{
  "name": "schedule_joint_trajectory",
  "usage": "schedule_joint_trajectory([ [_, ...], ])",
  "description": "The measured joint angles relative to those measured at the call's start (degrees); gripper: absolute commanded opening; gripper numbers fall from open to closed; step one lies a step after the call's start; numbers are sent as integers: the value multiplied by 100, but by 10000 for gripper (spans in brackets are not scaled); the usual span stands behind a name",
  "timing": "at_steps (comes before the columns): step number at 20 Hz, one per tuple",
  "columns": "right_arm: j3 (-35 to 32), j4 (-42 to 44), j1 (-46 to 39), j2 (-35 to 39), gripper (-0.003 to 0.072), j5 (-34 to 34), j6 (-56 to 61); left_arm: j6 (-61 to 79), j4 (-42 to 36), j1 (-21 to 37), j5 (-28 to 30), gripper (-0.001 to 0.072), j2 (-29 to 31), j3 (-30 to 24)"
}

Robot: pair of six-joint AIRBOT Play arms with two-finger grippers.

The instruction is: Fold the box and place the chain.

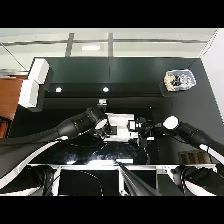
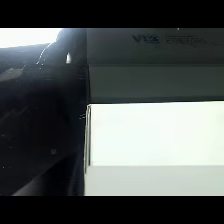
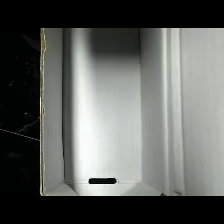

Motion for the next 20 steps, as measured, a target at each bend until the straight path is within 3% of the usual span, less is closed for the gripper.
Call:
schedule_joint_trajectory([
  [2, 0, 0, 0, 0, 493, 0, 0, -4, 22, -4, -20, 27, -17, 13],
  [5, 0, 2, 0, 0, 493, -4, 4, -20, 20, -2, -22, 30, -31, 42],
  [6, 0, 2, 0, 0, 493, -7, 9, -9, 20, -4, -17, 71, -31, 59],
  [8, 0, 2, 0, 0, 493, -9, 7, 2, 17, -4, 35, 328, -37, 96],
  [9, 0, 0, 0, 2, 493, -9, -7, 0, 2, -4, 105, 379, -35, 114],
  [12, 0, 0, 0, 0, 493, -9, -7, 0, -2, 0, 20, 378, -35, 133],
  [13, 0, 0, 0, 0, 493, -7, -4, 2, -2, 2, 26, 363, -35, 138],
  [15, 0, 0, 0, 0, 493, -4, 0, 0, 2, 2, 9, 67, -44, 142],
  [16, 0, 2, 0, 0, 493, -2, 7, 2, 44, 2, -94, 28, -61, 142],
  [18, 0, 2, 0, 2, 507, -2, 11, -4, 44, 2, -76, 27, -74, 144],
  [19, 0, 0, 0, 2, 629, -2, 26, -2, 42, 2, -76, 27, -81, 144],
  [20, 0, -13, 0, 15, 634, -2, 55, 0, 37, 4, -72, 26, -85, 146],
])
